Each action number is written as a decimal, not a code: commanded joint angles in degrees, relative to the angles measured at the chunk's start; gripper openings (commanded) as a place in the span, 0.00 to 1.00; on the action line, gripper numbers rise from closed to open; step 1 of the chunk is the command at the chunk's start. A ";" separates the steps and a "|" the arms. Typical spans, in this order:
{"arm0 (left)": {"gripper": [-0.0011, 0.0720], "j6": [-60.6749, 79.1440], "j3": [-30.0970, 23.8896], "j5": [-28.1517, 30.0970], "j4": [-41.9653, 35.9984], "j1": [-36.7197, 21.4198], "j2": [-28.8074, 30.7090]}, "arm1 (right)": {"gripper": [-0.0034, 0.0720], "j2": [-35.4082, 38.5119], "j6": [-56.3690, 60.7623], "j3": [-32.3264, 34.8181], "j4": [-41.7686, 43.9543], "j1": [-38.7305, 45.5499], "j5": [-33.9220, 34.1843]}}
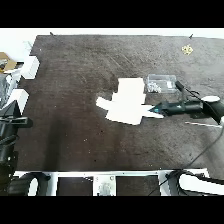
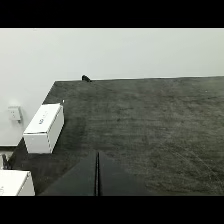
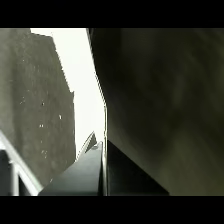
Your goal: Fold the box and place the chain.
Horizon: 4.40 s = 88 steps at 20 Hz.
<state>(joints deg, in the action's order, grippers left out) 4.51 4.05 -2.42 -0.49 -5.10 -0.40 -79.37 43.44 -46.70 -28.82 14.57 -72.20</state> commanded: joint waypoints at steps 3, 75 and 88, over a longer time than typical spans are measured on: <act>0.03 -0.09 0.11 0.66 0.00 0.02 0.02 | 0.05 -8.61 -0.42 -10.80 0.07 -11.96 8.74; 0.03 -24.74 105.85 -79.65 30.86 18.10 -124.80 | 0.57 -10.16 -13.05 -16.61 -6.34 -15.93 22.84; 0.03 -1.81 110.68 -77.31 36.74 18.10 -124.39 | 0.57 -8.15 -27.43 -16.59 3.74 -15.93 25.57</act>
<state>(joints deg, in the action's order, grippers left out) 0.32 114.50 -81.52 33.12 12.99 -124.77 -87.57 19.86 -63.26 -27.97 -1.39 -46.87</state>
